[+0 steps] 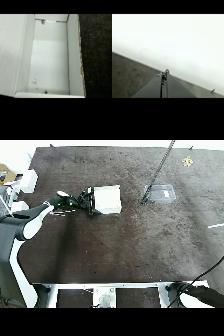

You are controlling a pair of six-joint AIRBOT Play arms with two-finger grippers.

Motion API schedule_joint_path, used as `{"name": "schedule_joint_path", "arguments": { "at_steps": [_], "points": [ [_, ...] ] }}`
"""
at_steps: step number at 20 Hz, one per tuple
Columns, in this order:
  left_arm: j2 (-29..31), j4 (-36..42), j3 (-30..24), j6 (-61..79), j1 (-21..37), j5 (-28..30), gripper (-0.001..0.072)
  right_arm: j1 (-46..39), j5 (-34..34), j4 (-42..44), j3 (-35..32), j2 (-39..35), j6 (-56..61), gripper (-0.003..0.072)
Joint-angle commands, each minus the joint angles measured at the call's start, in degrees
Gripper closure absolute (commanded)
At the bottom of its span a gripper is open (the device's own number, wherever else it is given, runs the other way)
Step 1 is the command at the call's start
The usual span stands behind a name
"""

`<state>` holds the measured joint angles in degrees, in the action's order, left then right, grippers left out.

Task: Fold the box and place the chain.

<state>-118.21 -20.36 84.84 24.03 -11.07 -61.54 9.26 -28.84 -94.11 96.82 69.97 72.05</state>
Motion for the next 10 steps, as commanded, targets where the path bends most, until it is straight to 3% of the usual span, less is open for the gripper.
{"name": "schedule_joint_path", "arguments": {
  "at_steps": [1, 10],
  "points": [
    [0.04, 0.0, 0.02, 0.0, 0.0, 0.02, 0.0362, -0.26, 2.86, 0.57, 0.63, -0.26, -0.24, 0.0681],
    [0.04, 0.0, 0.02, 0.0, 0.0, 0.02, 0.0362, 8.48, -0.33, 1.97, 0.63, -0.33, -1.81, 0.068]
  ]
}}
